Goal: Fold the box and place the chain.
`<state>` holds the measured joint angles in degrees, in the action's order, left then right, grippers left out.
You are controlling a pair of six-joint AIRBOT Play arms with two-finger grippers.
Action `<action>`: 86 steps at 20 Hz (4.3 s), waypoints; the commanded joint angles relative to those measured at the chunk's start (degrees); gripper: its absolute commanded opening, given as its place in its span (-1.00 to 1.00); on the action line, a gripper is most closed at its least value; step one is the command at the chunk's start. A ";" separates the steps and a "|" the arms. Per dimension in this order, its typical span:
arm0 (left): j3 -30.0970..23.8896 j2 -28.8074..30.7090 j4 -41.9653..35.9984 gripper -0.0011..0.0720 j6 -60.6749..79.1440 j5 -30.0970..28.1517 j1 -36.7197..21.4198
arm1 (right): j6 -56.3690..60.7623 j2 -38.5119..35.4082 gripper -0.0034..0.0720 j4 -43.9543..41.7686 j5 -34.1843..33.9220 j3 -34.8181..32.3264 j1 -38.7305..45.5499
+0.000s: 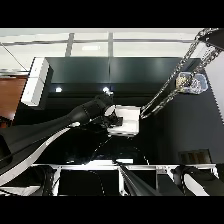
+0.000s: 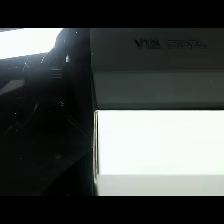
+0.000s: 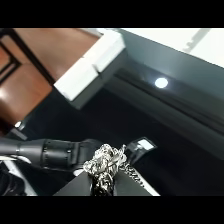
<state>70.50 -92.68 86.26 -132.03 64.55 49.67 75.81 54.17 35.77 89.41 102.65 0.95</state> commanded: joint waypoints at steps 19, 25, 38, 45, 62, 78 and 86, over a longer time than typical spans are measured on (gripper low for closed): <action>-0.02 0.00 0.02 -0.89 0.00 -0.02 -0.02 | -1.49 3.50 -0.88 -5.44 -1.51 -2.82 -5.22; -0.02 0.00 0.02 -0.89 0.00 -0.02 -0.02 | -1.49 3.85 -0.88 -4.59 -1.31 -8.74 -6.78; -0.02 0.00 0.02 -0.89 0.00 -0.02 -0.02 | -5.07 3.82 -0.88 -1.62 -14.91 -48.59 -12.17; -0.02 0.00 0.04 -0.89 0.00 -0.02 -0.02 | -5.22 3.82 -0.86 -1.60 -27.23 -61.40 -15.32; -0.04 -0.02 0.04 -0.89 0.00 -0.02 -0.02 | -26.01 -10.69 0.99 10.56 -36.41 -76.22 1.55; -0.04 -0.02 0.02 -0.89 0.00 0.00 -0.02 | -81.48 3.52 0.96 5.75 -50.18 -82.38 -14.08; -0.04 -0.02 0.00 -0.89 0.00 0.00 -0.02 | -84.48 8.35 0.96 2.14 -53.68 -79.73 -14.40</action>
<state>70.48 -92.68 86.28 -132.03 64.55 49.67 -7.31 61.32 39.16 37.43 22.24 -13.30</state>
